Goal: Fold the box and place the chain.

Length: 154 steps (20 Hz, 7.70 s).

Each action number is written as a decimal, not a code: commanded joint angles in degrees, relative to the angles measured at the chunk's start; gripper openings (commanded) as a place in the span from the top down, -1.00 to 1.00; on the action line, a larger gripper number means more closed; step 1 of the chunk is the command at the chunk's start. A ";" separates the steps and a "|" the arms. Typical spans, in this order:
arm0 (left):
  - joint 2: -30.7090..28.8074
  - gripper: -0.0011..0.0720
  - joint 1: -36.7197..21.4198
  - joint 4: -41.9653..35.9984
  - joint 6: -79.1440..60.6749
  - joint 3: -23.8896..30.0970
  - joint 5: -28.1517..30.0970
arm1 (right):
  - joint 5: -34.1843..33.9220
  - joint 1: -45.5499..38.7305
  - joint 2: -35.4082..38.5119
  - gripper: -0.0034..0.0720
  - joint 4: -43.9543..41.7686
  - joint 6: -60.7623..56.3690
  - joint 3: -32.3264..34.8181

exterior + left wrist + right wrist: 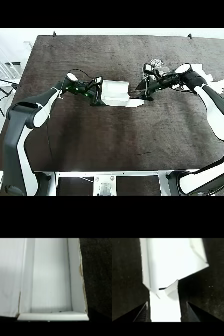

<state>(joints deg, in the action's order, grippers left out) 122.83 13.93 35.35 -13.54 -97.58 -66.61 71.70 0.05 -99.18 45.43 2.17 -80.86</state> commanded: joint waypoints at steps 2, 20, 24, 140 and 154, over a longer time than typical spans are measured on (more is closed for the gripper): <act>0.02 -0.28 -0.04 0.00 -0.02 0.02 -0.02 | -3.78 3.69 -0.79 -0.61 4.31 1.51 1.20; 0.00 -0.28 -0.04 -0.02 -0.02 0.02 -0.02 | -7.89 9.75 -2.01 0.54 4.52 1.31 1.25; 0.00 -0.28 -0.04 -0.02 -0.02 0.02 -0.02 | -9.73 10.56 -2.95 0.54 3.50 1.31 1.25; 0.00 -0.28 -0.04 -0.20 -0.02 0.02 0.02 | -12.31 17.09 -0.33 -0.35 25.77 -97.42 -3.32; 0.00 -0.28 -0.04 -0.22 -0.02 0.02 0.00 | -3.87 20.26 -6.03 -0.34 37.79 -109.81 -13.09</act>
<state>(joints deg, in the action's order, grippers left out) 122.87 13.89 35.14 -13.54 -97.58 -66.61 66.24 19.77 -104.09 81.36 -104.53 -91.64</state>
